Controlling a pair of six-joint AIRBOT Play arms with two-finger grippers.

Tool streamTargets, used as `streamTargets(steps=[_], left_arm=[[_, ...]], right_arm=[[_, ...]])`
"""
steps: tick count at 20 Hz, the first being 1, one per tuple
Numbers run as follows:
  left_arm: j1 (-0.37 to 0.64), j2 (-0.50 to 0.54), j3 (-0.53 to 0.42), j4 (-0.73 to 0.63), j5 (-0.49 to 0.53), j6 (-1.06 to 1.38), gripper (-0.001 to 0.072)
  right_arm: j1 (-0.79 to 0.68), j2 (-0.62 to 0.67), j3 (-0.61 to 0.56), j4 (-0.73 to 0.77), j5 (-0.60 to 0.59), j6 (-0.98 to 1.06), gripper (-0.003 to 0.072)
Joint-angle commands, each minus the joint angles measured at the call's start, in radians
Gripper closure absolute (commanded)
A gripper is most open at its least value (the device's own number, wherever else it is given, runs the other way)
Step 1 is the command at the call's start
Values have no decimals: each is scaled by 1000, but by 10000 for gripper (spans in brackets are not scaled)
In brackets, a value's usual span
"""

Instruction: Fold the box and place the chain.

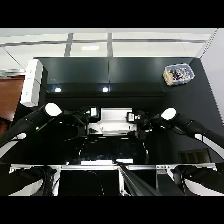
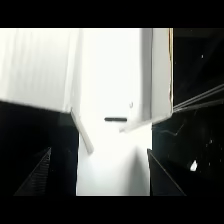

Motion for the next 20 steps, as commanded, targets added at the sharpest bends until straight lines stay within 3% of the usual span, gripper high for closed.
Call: streamTargets(steps=[1,2,4,5,6,11,14,18,20], left_arm=[[-12,-27,13,-35,-40,17,228],[-12,-27,13,-33,-67,24,366],[-13,-27,13,-41,-77,38,404],[-12,-27,13,-60,-77,38,532],[-13,-27,13,-69,-68,38,572],[-80,-45,13,-114,45,27,572],[-110,-88,13,-216,50,27,564],[-114,-95,13,-238,50,11,564],[-114,-95,12,-237,48,3,618]], right_arm=[[1,-1,1,0,0,0,524],[1,-1,1,0,0,0,524],[1,-1,1,0,0,0,524],[1,-1,1,0,0,0,524],[1,-1,1,0,0,0,524],[1,-1,1,0,0,0,524],[1,-1,1,0,0,0,524],[1,-1,1,0,0,0,524],[1,-1,1,0,0,0,524]])
